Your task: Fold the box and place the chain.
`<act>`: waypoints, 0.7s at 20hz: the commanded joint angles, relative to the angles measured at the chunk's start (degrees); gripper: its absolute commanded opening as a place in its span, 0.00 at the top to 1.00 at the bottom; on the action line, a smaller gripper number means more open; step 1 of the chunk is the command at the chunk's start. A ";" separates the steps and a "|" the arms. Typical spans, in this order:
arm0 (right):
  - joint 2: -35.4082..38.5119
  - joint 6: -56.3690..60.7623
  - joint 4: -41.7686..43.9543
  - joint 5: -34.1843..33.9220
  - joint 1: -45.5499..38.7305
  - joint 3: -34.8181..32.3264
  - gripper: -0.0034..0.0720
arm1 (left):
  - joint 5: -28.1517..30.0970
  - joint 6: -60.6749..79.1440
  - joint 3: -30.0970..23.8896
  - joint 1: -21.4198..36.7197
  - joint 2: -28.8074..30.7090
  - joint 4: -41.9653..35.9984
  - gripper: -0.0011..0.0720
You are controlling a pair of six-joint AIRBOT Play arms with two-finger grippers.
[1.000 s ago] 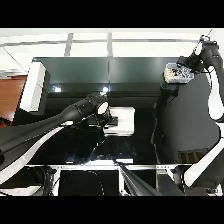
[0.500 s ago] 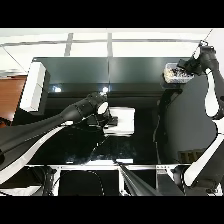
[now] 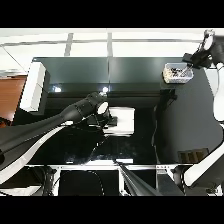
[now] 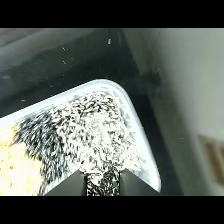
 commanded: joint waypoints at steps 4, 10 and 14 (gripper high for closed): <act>16.55 -7.67 6.21 1.57 0.04 0.04 0.94 | 0.20 0.00 0.00 0.00 -0.02 -0.07 0.95; 30.34 -13.44 21.92 1.77 0.24 0.04 0.94 | 0.15 0.00 0.00 0.02 -0.02 -0.04 0.95; 38.60 -15.56 29.70 3.69 0.46 -0.66 0.94 | 0.13 0.02 0.00 0.02 -0.02 -0.04 0.95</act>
